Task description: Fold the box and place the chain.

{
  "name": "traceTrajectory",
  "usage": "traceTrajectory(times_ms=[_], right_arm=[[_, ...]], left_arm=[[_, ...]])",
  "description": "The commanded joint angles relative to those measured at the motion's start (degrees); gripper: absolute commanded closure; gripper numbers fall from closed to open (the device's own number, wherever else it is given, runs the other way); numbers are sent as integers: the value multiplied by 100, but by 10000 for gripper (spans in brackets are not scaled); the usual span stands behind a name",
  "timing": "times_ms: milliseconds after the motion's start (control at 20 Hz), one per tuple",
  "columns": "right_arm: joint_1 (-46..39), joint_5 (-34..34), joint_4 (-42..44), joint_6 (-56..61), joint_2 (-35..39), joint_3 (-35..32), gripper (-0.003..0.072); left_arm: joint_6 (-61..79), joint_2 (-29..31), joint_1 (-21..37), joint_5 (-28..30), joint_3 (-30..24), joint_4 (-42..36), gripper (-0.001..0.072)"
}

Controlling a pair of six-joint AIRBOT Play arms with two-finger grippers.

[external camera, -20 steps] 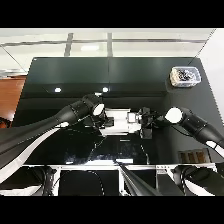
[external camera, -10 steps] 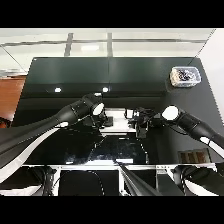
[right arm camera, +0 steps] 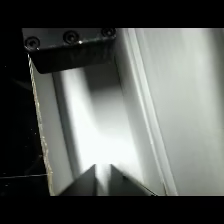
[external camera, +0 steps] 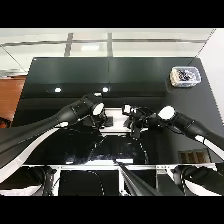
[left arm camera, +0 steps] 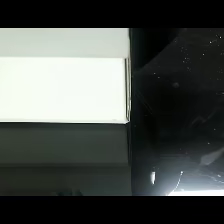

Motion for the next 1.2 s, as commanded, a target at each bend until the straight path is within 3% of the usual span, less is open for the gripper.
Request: traceTrajectory(times_ms=[0, 150, 300, 400, 450, 550, 650, 850, 1000, 1150], right_arm=[[-162, 498, -455, 1342, 129, 33, 674], [-907, 1934, -1506, 3300, 774, 442, 674], [-2302, 3314, -1961, 4579, 1410, 1056, 674], [-3512, 3209, -2155, 5287, 1506, 940, 674], [-4022, 2782, -2083, 5733, 1473, 704, 674], [-4684, 2406, -1287, 6358, 1196, -7, 674], [-4623, 2599, -444, 6133, 575, -531, 675], [-3609, 2610, -129, 5899, -522, -605, 674], [-2671, 2105, -20, 5707, -756, -542, 673], [-2212, 2135, 205, 5482, -811, -225, 673]], left_arm=[[0, 2, 7, -11, 4, 7, 680], [0, 2, 7, -7, 4, 4, 680], [0, 2, 4, -7, 4, 4, 680], [0, 2, 4, -7, 4, 4, 680], [0, 2, 4, -4, 4, 4, 680], [0, 2, 4, -4, 4, 4, 680], [0, 2, 4, -4, 4, 4, 680], [0, 2, 7, -2, 4, 4, 680], [0, 2, 4, -4, 4, 2, 680], [0, 2, 4, -13, 4, 2, 680]])
